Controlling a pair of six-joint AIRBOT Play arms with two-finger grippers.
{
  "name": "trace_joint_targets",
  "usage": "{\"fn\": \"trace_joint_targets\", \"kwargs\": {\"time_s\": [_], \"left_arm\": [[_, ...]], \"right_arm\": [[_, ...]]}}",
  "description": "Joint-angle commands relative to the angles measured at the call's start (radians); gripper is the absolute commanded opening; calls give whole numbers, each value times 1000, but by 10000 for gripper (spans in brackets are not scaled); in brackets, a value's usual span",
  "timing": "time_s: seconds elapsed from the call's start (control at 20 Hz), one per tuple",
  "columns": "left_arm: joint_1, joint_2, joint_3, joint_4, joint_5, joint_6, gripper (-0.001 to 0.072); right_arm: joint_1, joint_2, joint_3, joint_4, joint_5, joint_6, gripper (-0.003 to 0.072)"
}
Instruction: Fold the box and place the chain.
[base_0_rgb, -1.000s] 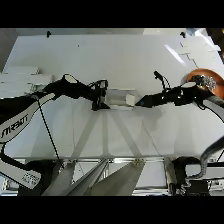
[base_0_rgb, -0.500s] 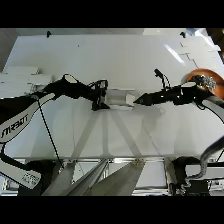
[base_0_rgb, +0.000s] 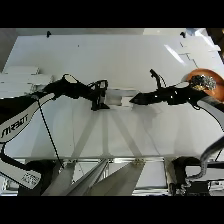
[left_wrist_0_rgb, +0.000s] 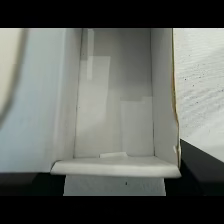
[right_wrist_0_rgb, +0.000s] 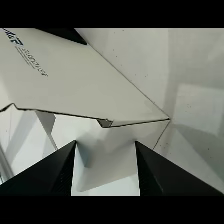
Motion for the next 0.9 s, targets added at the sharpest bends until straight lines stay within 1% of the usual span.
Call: {"fn": "trace_joint_targets", "kwargs": {"time_s": [0.0,0.05,0.25,0.45,0.55,0.65,0.7,0.75,0.85], "left_arm": [[0,0,0,-3,-1,0,278],[0,0,0,-3,-1,0,278],[0,0,0,-3,-1,0,278],[0,0,0,-3,-1,0,278],[0,0,0,-3,-1,0,278],[0,0,0,-3,-1,0,278],[0,0,0,-3,-1,0,278],[0,0,0,-3,-1,0,278],[0,0,0,-3,-1,0,278]], "right_arm": [[31,22,0,-47,-66,63,392],[36,35,0,-86,-91,103,387],[72,105,0,-322,-182,317,382],[135,127,34,-429,-229,467,376],[184,127,65,-529,-254,574,376],[233,127,98,-685,-271,717,374],[256,127,117,-787,-271,821,366],[276,127,134,-886,-268,920,332],[311,127,155,-1025,-256,1065,333]]}}
